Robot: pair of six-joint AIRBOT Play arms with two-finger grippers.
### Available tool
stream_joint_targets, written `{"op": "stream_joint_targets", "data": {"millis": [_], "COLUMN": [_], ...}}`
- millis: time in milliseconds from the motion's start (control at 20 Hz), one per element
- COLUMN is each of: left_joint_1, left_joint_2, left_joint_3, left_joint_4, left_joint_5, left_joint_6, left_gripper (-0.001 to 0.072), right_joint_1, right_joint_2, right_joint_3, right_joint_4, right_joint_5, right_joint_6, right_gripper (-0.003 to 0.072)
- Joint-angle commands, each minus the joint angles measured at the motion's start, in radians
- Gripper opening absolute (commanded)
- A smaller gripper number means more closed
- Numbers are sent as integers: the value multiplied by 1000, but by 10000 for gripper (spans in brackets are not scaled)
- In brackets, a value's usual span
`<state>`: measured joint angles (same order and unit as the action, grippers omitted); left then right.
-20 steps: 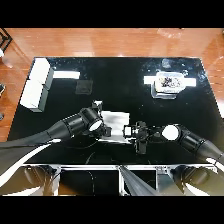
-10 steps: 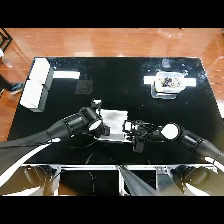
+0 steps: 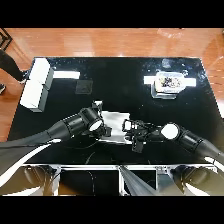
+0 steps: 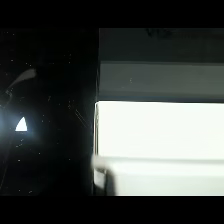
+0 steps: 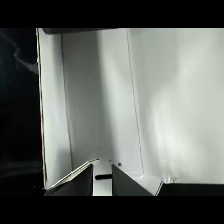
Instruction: Fold the box and place the chain.
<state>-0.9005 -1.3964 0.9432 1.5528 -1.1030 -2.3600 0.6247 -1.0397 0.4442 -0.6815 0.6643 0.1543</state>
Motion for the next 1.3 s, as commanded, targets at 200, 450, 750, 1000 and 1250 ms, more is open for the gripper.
{"op": "stream_joint_targets", "data": {"millis": [200,450,750,1000,1250], "left_joint_1": [1,1,1,1,1], "left_joint_2": [0,0,0,0,0], "left_joint_3": [1,1,1,1,1], "left_joint_4": [2,2,3,3,3], "left_joint_5": [0,2,1,2,2], "left_joint_6": [0,0,0,0,0], "left_gripper": [22,22,22,22,23], "right_joint_1": [-62,-116,-106,-21,8], "right_joint_2": [164,194,111,28,12], "right_joint_3": [8,2,-10,-10,-10], "right_joint_4": [-215,-254,-135,-93,-86], "right_joint_5": [52,109,100,47,0], "right_joint_6": [154,224,29,-54,-54], "right_gripper": [133,609,607,399,241]}}
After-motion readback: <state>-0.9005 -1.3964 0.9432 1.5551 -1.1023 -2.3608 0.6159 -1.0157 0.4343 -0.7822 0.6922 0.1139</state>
